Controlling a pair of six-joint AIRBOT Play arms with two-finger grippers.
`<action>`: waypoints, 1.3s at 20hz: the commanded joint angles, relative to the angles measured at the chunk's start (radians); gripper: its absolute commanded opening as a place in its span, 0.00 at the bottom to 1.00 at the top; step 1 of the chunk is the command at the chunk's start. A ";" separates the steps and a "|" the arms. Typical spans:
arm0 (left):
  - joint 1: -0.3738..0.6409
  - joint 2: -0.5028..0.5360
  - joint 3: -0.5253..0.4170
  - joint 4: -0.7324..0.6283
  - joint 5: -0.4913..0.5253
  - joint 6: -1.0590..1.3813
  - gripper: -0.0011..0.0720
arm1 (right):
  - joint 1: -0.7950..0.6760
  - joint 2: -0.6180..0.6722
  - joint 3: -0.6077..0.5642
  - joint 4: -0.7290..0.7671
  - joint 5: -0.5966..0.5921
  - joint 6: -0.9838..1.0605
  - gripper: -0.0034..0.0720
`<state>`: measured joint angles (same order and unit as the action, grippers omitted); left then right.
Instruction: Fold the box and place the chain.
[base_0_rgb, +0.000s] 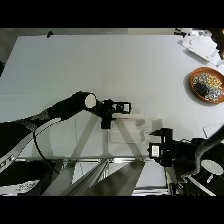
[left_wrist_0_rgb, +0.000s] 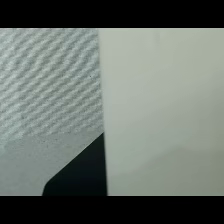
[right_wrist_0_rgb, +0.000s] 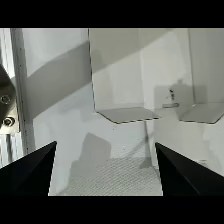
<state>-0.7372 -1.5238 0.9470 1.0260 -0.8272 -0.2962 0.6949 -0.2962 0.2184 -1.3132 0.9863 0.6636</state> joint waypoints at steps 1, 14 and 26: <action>0.000 0.000 0.000 0.000 0.000 0.000 0.03 | 0.010 -0.034 -0.064 -0.035 -0.089 -0.050 1.00; 0.000 0.000 0.000 0.000 0.000 0.000 0.03 | 0.010 -0.132 -0.100 -0.006 -0.305 -0.035 0.99; 0.000 0.000 0.000 0.000 0.000 0.000 0.03 | 0.010 -0.329 -0.101 0.080 -0.546 -0.036 0.99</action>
